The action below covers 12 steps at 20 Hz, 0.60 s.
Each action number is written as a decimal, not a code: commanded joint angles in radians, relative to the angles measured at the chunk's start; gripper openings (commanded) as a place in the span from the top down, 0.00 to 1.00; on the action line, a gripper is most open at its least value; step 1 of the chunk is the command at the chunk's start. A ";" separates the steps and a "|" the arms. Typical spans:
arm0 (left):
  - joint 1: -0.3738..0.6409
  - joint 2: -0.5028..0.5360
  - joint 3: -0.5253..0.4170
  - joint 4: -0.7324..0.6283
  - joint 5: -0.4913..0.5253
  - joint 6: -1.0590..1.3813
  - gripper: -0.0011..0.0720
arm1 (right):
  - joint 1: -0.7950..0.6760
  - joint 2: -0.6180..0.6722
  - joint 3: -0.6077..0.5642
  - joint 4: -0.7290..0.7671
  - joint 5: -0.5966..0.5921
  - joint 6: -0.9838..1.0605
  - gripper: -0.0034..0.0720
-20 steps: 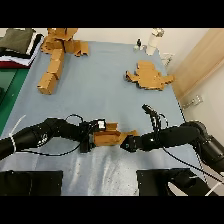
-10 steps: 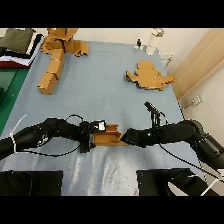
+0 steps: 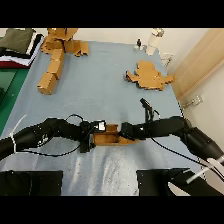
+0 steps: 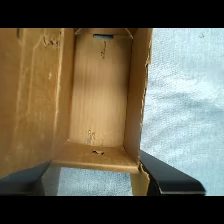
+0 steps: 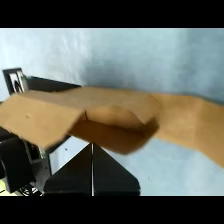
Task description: Fold the box.
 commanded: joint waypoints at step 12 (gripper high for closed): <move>0.001 -0.001 0.001 -0.001 -0.012 -0.001 0.41 | 0.010 -0.514 0.236 0.023 0.056 -0.374 0.95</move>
